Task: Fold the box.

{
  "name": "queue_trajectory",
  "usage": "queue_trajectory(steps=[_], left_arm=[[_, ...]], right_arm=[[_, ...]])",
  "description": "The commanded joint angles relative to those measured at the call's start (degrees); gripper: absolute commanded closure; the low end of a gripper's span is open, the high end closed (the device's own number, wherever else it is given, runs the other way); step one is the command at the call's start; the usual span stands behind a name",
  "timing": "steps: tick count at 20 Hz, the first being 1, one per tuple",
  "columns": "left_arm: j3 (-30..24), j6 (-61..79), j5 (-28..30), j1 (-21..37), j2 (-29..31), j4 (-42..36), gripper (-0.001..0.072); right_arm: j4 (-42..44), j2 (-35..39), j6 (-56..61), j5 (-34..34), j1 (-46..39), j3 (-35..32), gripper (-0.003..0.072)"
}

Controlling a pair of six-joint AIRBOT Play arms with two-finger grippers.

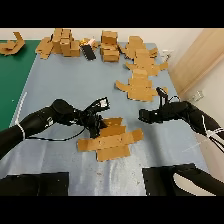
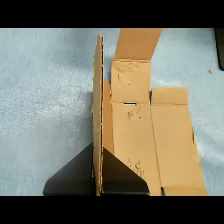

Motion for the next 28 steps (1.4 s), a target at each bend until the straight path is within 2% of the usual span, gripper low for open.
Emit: queue_trajectory(steps=[1,7,9,13,19,21,23,28], left_arm=[[-1.66,4.48,2.73,-1.40,0.72,-3.13,0.0700],[-2.45,7.58,3.13,-5.66,0.72,-3.13,0.0700],[-2.38,11.56,5.49,-6.32,0.79,-3.13,0.0700],[-1.40,14.86,13.70,-5.20,0.83,-3.06,0.0700],[1.03,17.59,12.92,-2.82,0.76,-1.66,0.0700],[1.01,14.67,9.44,-2.84,0.70,-1.70,0.0700],[0.00,12.28,7.41,-3.10,0.70,-2.32,0.0700],[-4.76,11.04,6.43,-3.58,0.70,-4.31,0.0700]], right_arm=[[0.92,0.02,0.11,3.10,0.00,-0.63,0.0682],[0.87,0.02,-0.04,4.31,0.00,-0.63,0.0682],[0.87,0.02,-0.04,4.74,0.00,-0.63,0.0682],[0.90,0.02,-0.02,4.76,0.37,-0.63,0.0682],[0.94,0.02,0.00,6.32,2.86,-0.63,0.0683],[0.83,0.02,0.00,6.75,2.84,-0.63,0.0682],[0.81,0.02,0.00,7.23,2.84,-0.63,0.0683],[0.74,0.02,0.00,7.32,2.84,-0.63,0.0682]])
